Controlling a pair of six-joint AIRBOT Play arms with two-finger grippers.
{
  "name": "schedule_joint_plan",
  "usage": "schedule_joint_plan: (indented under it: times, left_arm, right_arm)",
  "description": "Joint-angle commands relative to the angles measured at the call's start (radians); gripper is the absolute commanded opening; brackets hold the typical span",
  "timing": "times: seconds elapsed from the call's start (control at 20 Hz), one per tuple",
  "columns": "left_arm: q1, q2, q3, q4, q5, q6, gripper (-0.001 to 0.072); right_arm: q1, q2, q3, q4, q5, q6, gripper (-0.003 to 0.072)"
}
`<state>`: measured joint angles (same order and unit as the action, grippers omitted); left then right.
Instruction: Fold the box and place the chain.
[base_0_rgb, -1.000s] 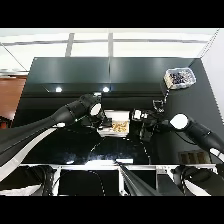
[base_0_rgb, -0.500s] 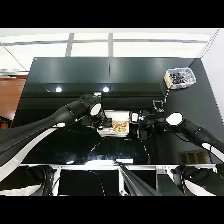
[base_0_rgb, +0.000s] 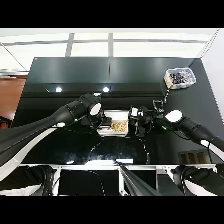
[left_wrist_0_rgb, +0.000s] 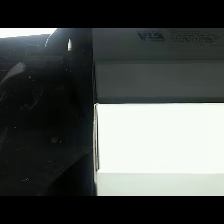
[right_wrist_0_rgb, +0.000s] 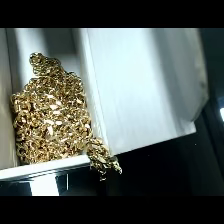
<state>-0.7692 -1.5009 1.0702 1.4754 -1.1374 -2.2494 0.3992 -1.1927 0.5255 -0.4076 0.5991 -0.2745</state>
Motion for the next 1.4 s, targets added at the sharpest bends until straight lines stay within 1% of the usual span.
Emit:
schedule_joint_plan:
  times: [0.0,0.1,0.2,0.35,0.45,0.55,0.65,0.75,0.85,0.9,0.95,1.05,1.25,1.3,1.35]
  left_arm:
    - [0.000,0.000,0.000,0.000,0.002,0.001,0.0033]
    - [0.000,0.000,0.000,0.000,0.002,0.001,0.0033]
    - [0.000,0.000,0.000,0.000,0.002,0.001,0.0033]
    - [0.000,0.000,0.000,0.000,0.002,0.001,0.0032]
    - [0.000,0.000,0.000,0.000,0.002,0.001,0.0033]
    - [0.000,0.000,0.000,0.000,0.002,0.001,0.0033]
    - [0.000,0.000,0.000,0.000,0.002,0.001,0.0032]
    - [0.000,0.000,0.000,0.000,0.002,0.001,0.0033]
    - [0.000,0.000,0.000,0.000,0.003,0.001,0.0033]
    - [0.000,0.000,0.000,0.000,0.002,0.001,0.0033]
    - [0.000,0.000,0.000,0.000,0.003,0.001,0.0032]
    - [0.000,0.000,0.000,0.000,0.003,0.001,0.0032]
    - [0.000,0.000,0.000,0.000,0.003,0.001,0.0032]
    - [0.000,0.000,0.000,0.000,0.003,0.001,0.0033]
    - [0.000,0.000,0.000,0.001,0.003,0.001,0.0032]
  right_arm:
    - [0.000,-0.002,0.002,-0.027,0.001,0.044,0.0010]
    - [-0.002,0.000,0.003,-0.072,-0.008,0.102,0.0010]
    - [-0.014,0.018,0.003,-0.132,-0.032,0.206,0.0009]
    - [-0.075,0.103,0.011,-0.175,-0.036,0.487,0.0009]
    - [-0.126,0.190,0.011,-0.173,0.011,0.595,0.0008]
    - [-0.159,0.279,0.011,-0.167,0.112,0.671,0.0008]
    - [-0.162,0.347,0.011,-0.106,0.221,0.746,0.0008]
    - [-0.162,0.370,0.011,0.053,0.323,0.757,0.0009]
    - [-0.159,0.369,0.011,0.217,0.361,0.758,0.0009]
    - [-0.149,0.369,0.011,0.267,0.357,0.766,0.0011]
    - [-0.135,0.369,0.011,0.283,0.346,0.772,0.0013]
    - [-0.096,0.368,0.011,0.246,0.300,0.803,0.0014]
    - [-0.013,0.343,0.010,0.119,0.223,0.888,0.0016]
    - [0.002,0.338,0.010,0.083,0.198,0.912,0.0047]
    - [0.005,0.337,0.010,0.051,0.177,0.932,0.0262]
